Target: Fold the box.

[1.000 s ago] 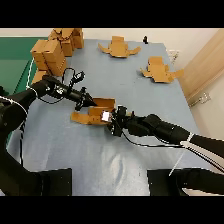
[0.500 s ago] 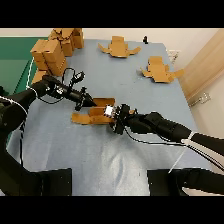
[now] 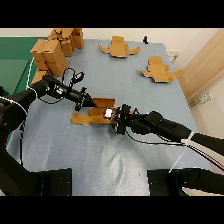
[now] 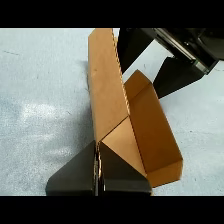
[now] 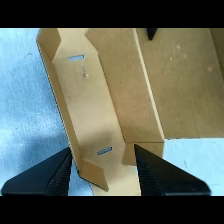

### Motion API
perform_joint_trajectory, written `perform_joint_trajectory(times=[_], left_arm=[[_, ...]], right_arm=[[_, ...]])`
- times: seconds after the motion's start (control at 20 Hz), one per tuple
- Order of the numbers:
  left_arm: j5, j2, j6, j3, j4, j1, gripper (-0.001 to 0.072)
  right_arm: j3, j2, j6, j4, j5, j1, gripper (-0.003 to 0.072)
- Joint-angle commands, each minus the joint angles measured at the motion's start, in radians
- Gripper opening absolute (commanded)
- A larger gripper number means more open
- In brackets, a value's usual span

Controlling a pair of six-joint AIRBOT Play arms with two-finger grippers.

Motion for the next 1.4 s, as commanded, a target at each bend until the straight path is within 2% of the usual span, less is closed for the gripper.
perform_joint_trajectory(times=[0.0, 0.4, 0.6, 1.1, 1.25, 1.3, 1.35], left_arm=[[-0.001, 0.000, 0.000, 0.001, 0.015, 0.000, 0.0015], [-0.032, 0.000, 0.000, 0.001, 0.038, 0.000, 0.0015], [-0.061, 0.000, 0.001, 0.001, 0.053, -0.001, 0.0014], [-0.064, 0.000, 0.002, 0.001, 0.054, -0.008, 0.0015], [-0.063, 0.000, 0.002, 0.001, 0.059, -0.007, 0.0015], [-0.063, 0.000, 0.002, 0.001, 0.060, -0.007, 0.0015], [-0.063, 0.000, 0.002, 0.001, 0.060, -0.007, 0.0014]], right_arm=[[0.009, 0.001, 0.001, -0.039, -0.003, 0.000, 0.0598], [0.022, 0.001, 0.000, -0.061, -0.003, -0.050, 0.0598], [0.022, -0.002, 0.000, -0.062, -0.002, -0.050, 0.0663], [0.059, -0.053, -0.035, -0.032, 0.004, -0.050, 0.0662], [0.106, -0.083, -0.060, 0.006, -0.042, -0.050, 0.0648], [0.126, -0.096, -0.084, 0.029, -0.087, -0.050, 0.0604], [0.147, -0.110, -0.134, 0.065, -0.138, -0.050, 0.0596]])
